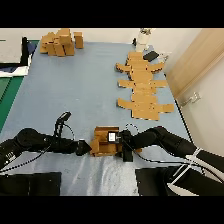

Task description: Fold the box.

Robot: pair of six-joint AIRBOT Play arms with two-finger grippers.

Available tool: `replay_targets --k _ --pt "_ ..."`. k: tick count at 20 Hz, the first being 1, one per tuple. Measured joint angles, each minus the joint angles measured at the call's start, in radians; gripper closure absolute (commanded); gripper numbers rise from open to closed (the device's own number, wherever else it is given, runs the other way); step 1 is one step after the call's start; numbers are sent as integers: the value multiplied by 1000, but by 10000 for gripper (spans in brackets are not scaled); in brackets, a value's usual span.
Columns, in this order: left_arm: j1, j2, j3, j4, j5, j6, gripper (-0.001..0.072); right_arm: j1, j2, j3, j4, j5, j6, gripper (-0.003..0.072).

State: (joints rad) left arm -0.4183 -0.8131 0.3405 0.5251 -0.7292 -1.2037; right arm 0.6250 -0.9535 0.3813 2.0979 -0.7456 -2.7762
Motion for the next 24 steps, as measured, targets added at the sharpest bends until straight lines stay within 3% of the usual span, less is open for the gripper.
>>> replay_targets --k 14,16,21,24 --pt "-42 -105 35 -175 51 83 125 0 0 0 0 0 0 222" --pt "-79 -108 51 -99 83 4 125 0 0 0 0 -1 0 223" --pt "-204 -112 143 283 114 -381 124 0 0 0 0 0 0 223" --pt "-272 -142 198 429 105 -542 125 0 0 0 0 0 0 222"
